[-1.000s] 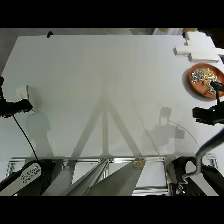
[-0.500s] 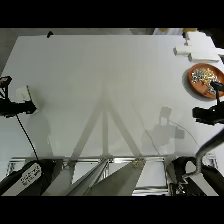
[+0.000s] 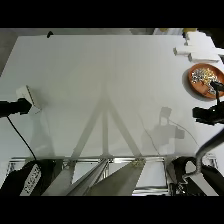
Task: Fold the box and place the chain.
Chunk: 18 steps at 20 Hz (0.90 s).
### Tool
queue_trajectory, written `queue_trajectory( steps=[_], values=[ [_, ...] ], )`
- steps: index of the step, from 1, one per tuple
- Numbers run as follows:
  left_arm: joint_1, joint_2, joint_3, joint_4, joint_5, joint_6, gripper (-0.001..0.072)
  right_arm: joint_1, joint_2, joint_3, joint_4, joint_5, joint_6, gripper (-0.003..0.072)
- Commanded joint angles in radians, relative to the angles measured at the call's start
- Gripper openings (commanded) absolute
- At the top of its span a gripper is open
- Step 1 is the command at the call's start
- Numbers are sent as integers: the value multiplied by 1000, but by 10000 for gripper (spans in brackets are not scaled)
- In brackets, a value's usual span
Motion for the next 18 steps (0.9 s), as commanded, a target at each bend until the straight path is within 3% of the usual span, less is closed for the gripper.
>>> queue_trajectory(
  steps=[1, 7, 18],
  values=[
    [-9, 113, 0, -4, -159, -59, 691, -1, 1, 1, 0, 0, 0, 20],
    [-9, 153, 0, -5, -203, -84, 690, -1, 1, 1, 0, 0, 0, 20],
    [-9, 153, -2, 7, -111, -85, 690, -1, 1, 1, 0, 0, 0, 20]
  ],
)
